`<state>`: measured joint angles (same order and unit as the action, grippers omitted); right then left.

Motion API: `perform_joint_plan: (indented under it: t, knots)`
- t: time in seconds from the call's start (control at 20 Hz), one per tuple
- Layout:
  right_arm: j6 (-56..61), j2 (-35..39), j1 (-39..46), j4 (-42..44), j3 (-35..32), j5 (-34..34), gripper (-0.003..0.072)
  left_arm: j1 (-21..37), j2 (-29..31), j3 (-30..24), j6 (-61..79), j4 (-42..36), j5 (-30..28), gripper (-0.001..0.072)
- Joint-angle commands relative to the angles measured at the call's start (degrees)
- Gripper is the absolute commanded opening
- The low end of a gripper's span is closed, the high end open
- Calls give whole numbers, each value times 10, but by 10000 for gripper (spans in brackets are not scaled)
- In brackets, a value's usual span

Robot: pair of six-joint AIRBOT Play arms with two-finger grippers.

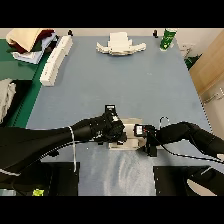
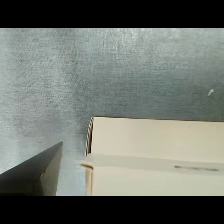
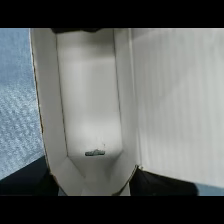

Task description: Fold the box.

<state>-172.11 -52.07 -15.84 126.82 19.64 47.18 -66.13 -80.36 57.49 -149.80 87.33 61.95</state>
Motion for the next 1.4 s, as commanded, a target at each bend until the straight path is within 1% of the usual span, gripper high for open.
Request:
perform_joint_plan:
  t: [0.0, 0.1, 0.15, 0.3, 0.4, 0.45, 0.5, 0.55, 0.6, 0.7, 0.8, 0.9, 0.95, 1.0, 1.05, 1.1, 1.15, 1.25, 1.35]
  knots:
    - [0, 0, 0, 0, 0, 0, 513, 0, 1, 1, 1, -4, 2, 585]
    - [0, 0, 0, 0, 0, 0, 514, 1, 8, 8, 10, -8, 17, 585]
    - [0, 0, 0, 0, 0, 0, 513, 2, 16, 18, 24, -8, 43, 585]
    - [0, 0, 0, 0, 0, 0, 513, 9, 60, 75, 78, -3, 167, 585]
    - [0, 0, 0, 0, 0, 0, 514, 9, 93, 108, 104, 10, 225, 585]
    - [0, 0, 0, 0, 0, 0, 513, 9, 110, 116, 110, 15, 237, 584]
    - [0, 0, 0, 0, 0, 0, 514, 9, 127, 118, 109, 14, 236, 551]
    - [0, 0, 0, 0, 0, 0, 514, 9, 140, 118, 110, 14, 237, 117]
    - [0, 0, 0, 0, 0, 0, 514, 9, 147, 118, 123, 17, 235, 14]
    - [0, 0, 0, 0, 0, 0, 514, 9, 149, 117, 152, 18, 225, 14]
    - [0, 0, 0, 0, 0, 0, 513, 9, 146, 117, 181, 18, 193, 14]
    - [0, 0, 0, 0, 0, 0, 514, 9, 146, 117, 245, 27, 162, 14]
    - [0, 0, 0, 0, 0, 0, 514, 8, 146, 117, 282, 36, 163, 14]
    - [0, 0, 0, 0, 0, 0, 514, 8, 146, 117, 311, 40, 176, 14]
    - [0, 0, 0, 0, 0, 0, 514, 10, 150, 116, 344, 24, 195, 13]
    - [0, 0, 0, 0, 0, 0, 514, 19, 163, 107, 385, 8, 202, 12]
    - [0, 0, 0, 0, 0, 0, 514, 31, 186, 85, 423, -4, 190, 12]
    - [0, 0, 0, 0, 0, 0, 514, 73, 261, 9, 524, -28, 125, 13]
    - [0, 0, 0, 0, 0, 0, 514, 131, 342, -78, 696, -95, 53, 14]
